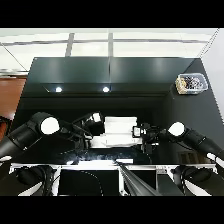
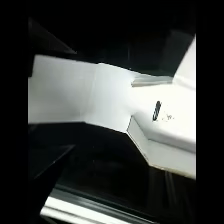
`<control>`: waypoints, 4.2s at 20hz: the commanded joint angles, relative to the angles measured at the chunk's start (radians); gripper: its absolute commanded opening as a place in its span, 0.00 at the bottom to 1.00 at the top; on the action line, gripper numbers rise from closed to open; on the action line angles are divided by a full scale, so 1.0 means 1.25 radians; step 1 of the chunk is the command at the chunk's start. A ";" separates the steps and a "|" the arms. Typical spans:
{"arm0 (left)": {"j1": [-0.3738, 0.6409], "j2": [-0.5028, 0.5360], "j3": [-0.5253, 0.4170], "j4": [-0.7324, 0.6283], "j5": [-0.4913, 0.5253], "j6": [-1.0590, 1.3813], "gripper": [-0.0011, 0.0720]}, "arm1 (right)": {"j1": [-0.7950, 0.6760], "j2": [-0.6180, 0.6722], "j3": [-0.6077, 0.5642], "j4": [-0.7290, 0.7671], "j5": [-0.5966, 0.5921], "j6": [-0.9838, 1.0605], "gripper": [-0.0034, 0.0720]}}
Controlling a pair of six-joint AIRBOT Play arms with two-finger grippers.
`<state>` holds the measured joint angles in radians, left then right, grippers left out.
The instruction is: Fold the box and place the chain.
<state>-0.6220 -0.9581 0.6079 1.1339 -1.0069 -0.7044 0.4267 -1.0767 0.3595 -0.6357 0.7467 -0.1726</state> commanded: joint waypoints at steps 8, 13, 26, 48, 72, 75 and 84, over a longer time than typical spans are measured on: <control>-0.055 -0.117 -0.019 -0.084 0.160 0.306 0.96 | -0.001 -0.001 0.000 0.000 0.001 0.000 0.16; -0.055 -0.119 -0.019 -0.182 0.153 0.306 0.96 | -0.001 -0.001 0.000 0.000 0.001 0.000 0.17; -0.103 -0.128 -0.019 -0.203 0.199 0.306 0.39 | -0.001 -0.001 0.000 0.000 0.001 0.000 0.17; -0.109 -0.166 -0.019 -0.327 0.239 0.305 0.51 | 0.000 -0.001 0.000 0.000 0.001 0.000 0.17; 0.327 0.079 -0.020 -0.081 0.001 -0.349 0.05 | -0.001 -0.001 0.000 0.000 0.001 0.000 0.17; 0.447 0.066 -0.057 -0.076 -0.070 -0.624 0.05 | -0.001 -0.001 0.000 0.000 0.001 0.000 0.17; 0.487 -0.014 -0.277 -0.386 -0.074 -0.529 0.05 | -0.001 -0.001 0.000 0.000 0.001 0.000 0.17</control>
<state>-0.0235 -0.9390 0.3313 0.8146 -1.1069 -1.4387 0.4267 -1.0767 0.3595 -0.6357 0.7471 -0.1726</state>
